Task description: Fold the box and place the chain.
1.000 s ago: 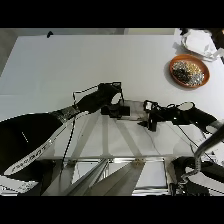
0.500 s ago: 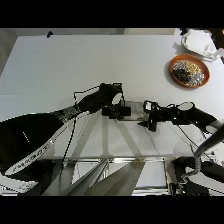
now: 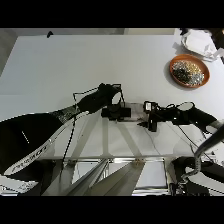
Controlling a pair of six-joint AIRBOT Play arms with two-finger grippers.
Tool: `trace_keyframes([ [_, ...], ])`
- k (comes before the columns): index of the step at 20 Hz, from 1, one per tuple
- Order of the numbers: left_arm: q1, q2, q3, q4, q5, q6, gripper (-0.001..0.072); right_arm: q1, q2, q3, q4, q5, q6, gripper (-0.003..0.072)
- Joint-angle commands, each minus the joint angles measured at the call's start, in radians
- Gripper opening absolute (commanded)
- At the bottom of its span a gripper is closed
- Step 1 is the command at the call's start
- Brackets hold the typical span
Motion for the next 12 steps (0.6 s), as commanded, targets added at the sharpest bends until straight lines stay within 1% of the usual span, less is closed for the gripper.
trace_keyframes([
  [1,0.026,0.05,0.002,0.009,0.019,0.056,0.022,0.0,0.0,0.0,0.004,-0.004,0.005,0.041],
  [2,0.037,0.069,0.002,0.01,0.017,0.083,0.0225,0.0,0.0,0.0,0.004,-0.004,0.005,0.041],
  [3,0.046,0.087,0.002,0.006,0.013,0.11,0.03,0.0,0.0,0.0,0.004,-0.004,0.005,0.041],
  [4,0.057,0.105,0.002,0.005,0.007,0.138,0.0445,0.0,0.0,0.0,0.004,-0.004,0.005,0.041],
  [5,0.07,0.124,0.002,0.005,-0.003,0.158,0.0522,0.0,0.0,0.0,0.005,-0.004,0.005,0.041],
  [8,0.107,0.177,-0.007,0.006,-0.05,0.306,0.0533,0.0,0.0,0.0,0.005,-0.004,0.005,0.041],
  [9,0.118,0.203,-0.021,0.006,-0.062,0.405,0.0534,0.0,0.0,0.0,0.004,-0.004,0.005,0.041],
  [10,0.13,0.235,-0.046,0.006,-0.063,0.529,0.0555,0.0,0.0,0.0,0.004,-0.004,0.005,0.041],
  [11,0.142,0.275,-0.084,0.006,-0.052,0.708,0.0674,0.0,0.0,0.0,0.005,-0.004,0.005,0.041],
  [12,0.157,0.326,-0.138,0.005,-0.029,0.914,0.0693,0.0,0.0,0.0,0.004,-0.004,0.005,0.041],
])
